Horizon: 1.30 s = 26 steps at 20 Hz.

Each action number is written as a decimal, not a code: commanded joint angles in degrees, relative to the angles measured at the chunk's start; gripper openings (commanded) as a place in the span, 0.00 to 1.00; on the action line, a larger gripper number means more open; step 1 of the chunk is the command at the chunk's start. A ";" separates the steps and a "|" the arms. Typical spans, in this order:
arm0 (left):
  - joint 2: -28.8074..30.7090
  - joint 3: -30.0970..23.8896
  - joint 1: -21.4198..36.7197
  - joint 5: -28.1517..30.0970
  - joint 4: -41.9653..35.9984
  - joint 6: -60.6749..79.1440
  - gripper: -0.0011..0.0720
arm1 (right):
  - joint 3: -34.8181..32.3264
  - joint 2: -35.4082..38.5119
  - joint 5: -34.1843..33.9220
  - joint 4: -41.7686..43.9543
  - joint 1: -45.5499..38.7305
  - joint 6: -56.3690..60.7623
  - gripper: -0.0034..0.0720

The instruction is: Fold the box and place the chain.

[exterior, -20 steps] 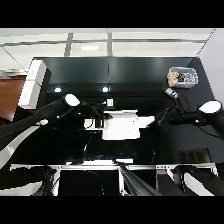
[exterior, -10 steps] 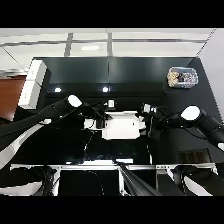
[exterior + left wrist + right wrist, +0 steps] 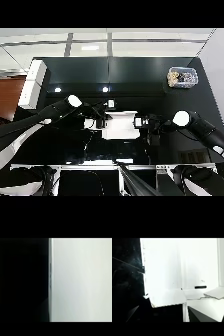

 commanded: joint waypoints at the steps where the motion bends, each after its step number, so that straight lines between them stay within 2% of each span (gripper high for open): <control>1: -0.04 -0.02 -0.04 -0.04 0.09 -0.07 0.05 | 1.16 0.66 1.73 -0.90 1.11 0.70 0.97; 6: -0.04 -0.02 -0.04 -0.02 0.09 -0.07 0.05 | 3.80 1.53 2.73 -1.90 1.75 2.97 0.97; 14: -0.04 -0.02 -0.04 0.00 0.09 -0.04 0.05 | 3.15 0.98 2.12 -1.92 4.13 2.99 0.97; 21: -0.04 -0.02 -0.04 -0.02 0.09 -0.07 0.05 | -2.21 -0.96 -6.21 3.74 4.22 2.93 0.97; 26: -0.04 -0.02 -0.04 0.00 0.09 -0.07 0.05 | -3.39 -0.96 -12.81 5.01 4.98 2.97 0.97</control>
